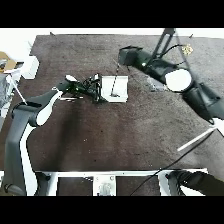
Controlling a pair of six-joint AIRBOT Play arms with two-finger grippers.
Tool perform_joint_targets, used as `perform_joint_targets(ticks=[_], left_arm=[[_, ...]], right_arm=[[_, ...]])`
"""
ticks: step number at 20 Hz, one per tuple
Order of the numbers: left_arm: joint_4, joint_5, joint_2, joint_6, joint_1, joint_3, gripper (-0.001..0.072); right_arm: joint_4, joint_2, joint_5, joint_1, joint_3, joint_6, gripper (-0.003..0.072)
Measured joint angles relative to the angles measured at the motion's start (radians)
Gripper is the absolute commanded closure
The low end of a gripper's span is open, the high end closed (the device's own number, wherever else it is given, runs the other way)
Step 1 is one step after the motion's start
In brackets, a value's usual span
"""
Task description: Fold the box and place the chain.
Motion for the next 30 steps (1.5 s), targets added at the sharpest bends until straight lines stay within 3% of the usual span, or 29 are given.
perform_joint_targets(ticks=[5, 6, 7, 10, 12, 17, 19, 22, 30], left_arm=[[0.000, 0.000, 0.000, 0.000, 0.000, 0.000, 0.0246], [0.000, 0.000, 0.000, 0.000, 0.000, 0.000, 0.0246], [0.000, 0.000, 0.000, 0.000, 0.000, 0.000, 0.0246], [0.000, 0.000, 0.000, 0.000, 0.000, 0.000, 0.0246], [0.000, 0.000, 0.000, 0.000, 0.000, 0.000, 0.0246], [0.000, 0.000, 0.000, 0.000, 0.000, 0.000, 0.0246], [0.000, 0.000, 0.000, 0.000, 0.000, 0.000, 0.0246], [0.000, 0.000, 0.000, 0.000, 0.000, 0.000, 0.0246], [0.000, 0.000, 0.000, 0.000, 0.000, 0.000, 0.0246]], right_arm=[[-0.005, -0.102, -0.010, 0.018, -0.110, 0.070, 0.0654], [-0.004, -0.128, -0.010, 0.017, -0.129, 0.084, 0.0437], [-0.004, -0.152, -0.010, 0.014, -0.142, 0.088, 0.0271], [-0.017, -0.192, 0.016, -0.010, -0.164, 0.102, 0.0274], [-0.054, -0.179, 0.053, -0.050, -0.171, 0.104, 0.0481], [-0.146, -0.119, 0.169, -0.252, -0.180, 0.110, 0.0476], [-0.159, -0.126, 0.195, -0.348, -0.192, 0.111, 0.0370], [-0.135, -0.186, 0.207, -0.448, -0.204, 0.113, 0.0370], [-0.028, -0.396, 0.079, -0.449, -0.154, 0.109, 0.0374]])
